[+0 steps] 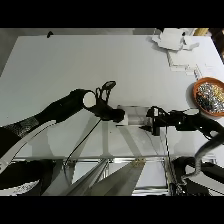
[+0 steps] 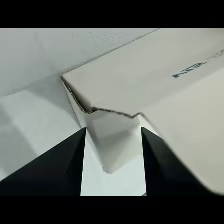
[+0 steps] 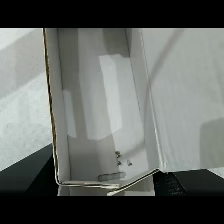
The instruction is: Fold the box and place the chain.
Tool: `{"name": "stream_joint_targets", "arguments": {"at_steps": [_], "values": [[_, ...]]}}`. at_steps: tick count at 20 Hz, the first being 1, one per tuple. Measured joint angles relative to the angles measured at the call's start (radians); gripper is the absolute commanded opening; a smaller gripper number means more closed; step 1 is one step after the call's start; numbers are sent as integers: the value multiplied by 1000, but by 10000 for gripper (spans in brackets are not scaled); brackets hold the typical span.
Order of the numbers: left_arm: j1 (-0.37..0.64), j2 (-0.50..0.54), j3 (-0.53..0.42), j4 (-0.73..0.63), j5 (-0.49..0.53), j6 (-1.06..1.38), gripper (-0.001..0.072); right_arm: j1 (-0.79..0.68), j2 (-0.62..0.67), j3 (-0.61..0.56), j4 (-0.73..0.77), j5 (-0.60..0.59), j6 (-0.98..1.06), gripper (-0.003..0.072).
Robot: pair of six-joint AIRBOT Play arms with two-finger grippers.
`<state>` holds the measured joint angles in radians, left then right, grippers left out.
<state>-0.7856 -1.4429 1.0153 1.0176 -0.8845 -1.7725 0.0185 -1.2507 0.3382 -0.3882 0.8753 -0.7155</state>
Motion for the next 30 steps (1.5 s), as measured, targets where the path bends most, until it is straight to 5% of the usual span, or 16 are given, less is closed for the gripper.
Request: {"name": "stream_joint_targets", "arguments": {"at_steps": [15, 30], "values": [[-118, -156, 243, 307, -224, -358, 340, 0, 0, 0, 0, 0, 0, 414], [-149, -275, 408, 461, -429, -529, 311, 0, 0, 0, 0, 0, 0, 414]]}}
